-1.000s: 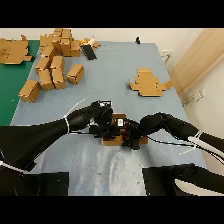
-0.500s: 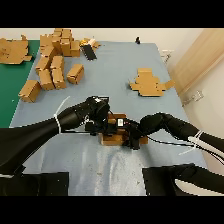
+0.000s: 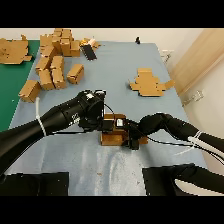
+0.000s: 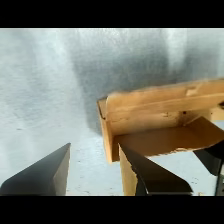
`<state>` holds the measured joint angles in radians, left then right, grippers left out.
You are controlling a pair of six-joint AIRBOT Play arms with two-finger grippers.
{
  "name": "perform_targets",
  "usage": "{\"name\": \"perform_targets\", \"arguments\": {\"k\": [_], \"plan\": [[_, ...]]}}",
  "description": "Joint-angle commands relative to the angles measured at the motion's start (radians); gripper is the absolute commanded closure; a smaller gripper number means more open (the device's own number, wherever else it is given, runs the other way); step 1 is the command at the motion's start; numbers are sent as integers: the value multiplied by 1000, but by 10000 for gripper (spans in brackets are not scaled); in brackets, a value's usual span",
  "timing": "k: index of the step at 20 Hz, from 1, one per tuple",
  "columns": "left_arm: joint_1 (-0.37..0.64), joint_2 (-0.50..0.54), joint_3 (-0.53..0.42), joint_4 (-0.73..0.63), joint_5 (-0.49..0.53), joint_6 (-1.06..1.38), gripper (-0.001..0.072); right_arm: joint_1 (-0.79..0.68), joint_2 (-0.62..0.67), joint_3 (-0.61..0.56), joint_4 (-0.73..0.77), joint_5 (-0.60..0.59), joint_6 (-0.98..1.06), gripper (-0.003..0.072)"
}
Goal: Fold the box.
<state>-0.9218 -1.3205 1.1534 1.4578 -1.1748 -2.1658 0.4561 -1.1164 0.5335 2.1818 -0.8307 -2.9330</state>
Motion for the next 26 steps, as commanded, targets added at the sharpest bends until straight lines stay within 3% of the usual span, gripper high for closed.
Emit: {"name": "perform_targets", "arguments": {"k": [1, 3, 4, 5, 8, 10, 12, 14, 17, 18, 20, 23, 26], "plan": [[1, 15, 0, 24, -23, 0, 265, 0, 0, 0, -2, 2, 1, 187], [1, 15, 0, 30, -30, 0, 278, 0, 0, 0, -2, 2, 1, 187], [1, 15, 0, 42, -42, 0, 523, 0, 0, 0, -2, 2, 0, 187], [1, 15, 0, 64, -55, 4, 699, 0, 0, 0, -2, 2, 0, 187], [1, 36, -14, 154, -82, 35, 700, 0, 0, 0, -2, 2, 0, 187], [7, 109, -74, 168, -49, 148, 700, 0, 0, 0, -2, 1, 0, 187], [55, 211, -182, 30, -19, 407, 700, 0, 0, 0, -2, -9, 0, 187], [174, 281, -293, -127, -18, 697, 699, 0, 0, 0, -2, -12, 0, 187], [398, 269, -367, -240, -25, 1074, 699, 0, 0, 0, -2, -13, 0, 187], [448, 252, -367, -248, 11, 1104, 699, 0, 0, 0, -2, -13, 0, 187], [505, 226, -367, -252, 192, 1103, 698, 0, 0, 0, -2, -13, 0, 187], [486, 206, -367, -281, 475, 1246, 699, 0, 0, 0, -2, -11, 0, 187], [453, 203, -367, -399, 565, 1528, 699, 0, 0, 0, -2, -11, 0, 187]]}}
